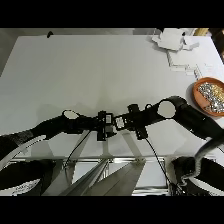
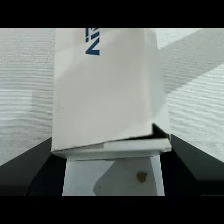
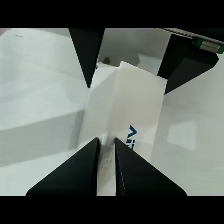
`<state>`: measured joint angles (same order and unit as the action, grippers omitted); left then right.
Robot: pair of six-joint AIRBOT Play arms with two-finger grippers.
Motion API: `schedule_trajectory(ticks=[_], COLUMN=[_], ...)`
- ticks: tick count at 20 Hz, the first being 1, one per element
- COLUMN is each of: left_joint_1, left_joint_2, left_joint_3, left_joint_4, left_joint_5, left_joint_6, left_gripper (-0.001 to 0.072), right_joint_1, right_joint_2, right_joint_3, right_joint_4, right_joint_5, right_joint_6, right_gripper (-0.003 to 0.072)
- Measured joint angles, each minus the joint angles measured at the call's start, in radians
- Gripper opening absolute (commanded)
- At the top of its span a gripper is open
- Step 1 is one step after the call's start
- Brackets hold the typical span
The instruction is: Fold the box and place the chain.
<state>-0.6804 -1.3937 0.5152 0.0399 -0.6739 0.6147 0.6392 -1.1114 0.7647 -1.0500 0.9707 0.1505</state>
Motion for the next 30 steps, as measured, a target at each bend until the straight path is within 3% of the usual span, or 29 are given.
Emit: schedule_trajectory(ticks=[16, 19, 20, 26, 29, 30], left_joint_1=[0.000, -0.001, 0.000, 0.000, -0.001, -0.001], left_joint_2=[0.000, 0.000, 0.000, 0.000, 0.000, 0.000], left_joint_3=[0.000, 0.000, 0.000, 0.000, 0.000, 0.000], left_joint_4=[0.002, 0.006, 0.005, 0.003, 0.002, 0.002], left_joint_5=[-0.002, -0.013, -0.008, -0.008, -0.013, -0.010], left_joint_6=[0.002, 0.004, 0.003, 0.003, 0.003, 0.003], left_gripper=[0.0140, 0.0140, 0.0140, 0.0140, 0.0140, 0.0140], right_joint_1=[0.000, 0.000, 0.000, 0.000, -0.004, -0.011], right_joint_2=[0.016, 0.016, 0.016, 0.052, 0.093, 0.104], right_joint_3=[-0.034, -0.053, -0.056, -0.064, -0.064, -0.064], right_joint_4=[0.016, 0.039, 0.047, 0.074, 0.083, 0.087], right_joint_5=[-0.034, -0.007, -0.007, -0.017, -0.022, -0.022], right_joint_6=[0.003, -0.001, 0.000, 0.003, 0.002, 0.002], right_gripper=[0.0070, 0.0311, 0.0321, 0.0318, 0.0225, 0.0224])
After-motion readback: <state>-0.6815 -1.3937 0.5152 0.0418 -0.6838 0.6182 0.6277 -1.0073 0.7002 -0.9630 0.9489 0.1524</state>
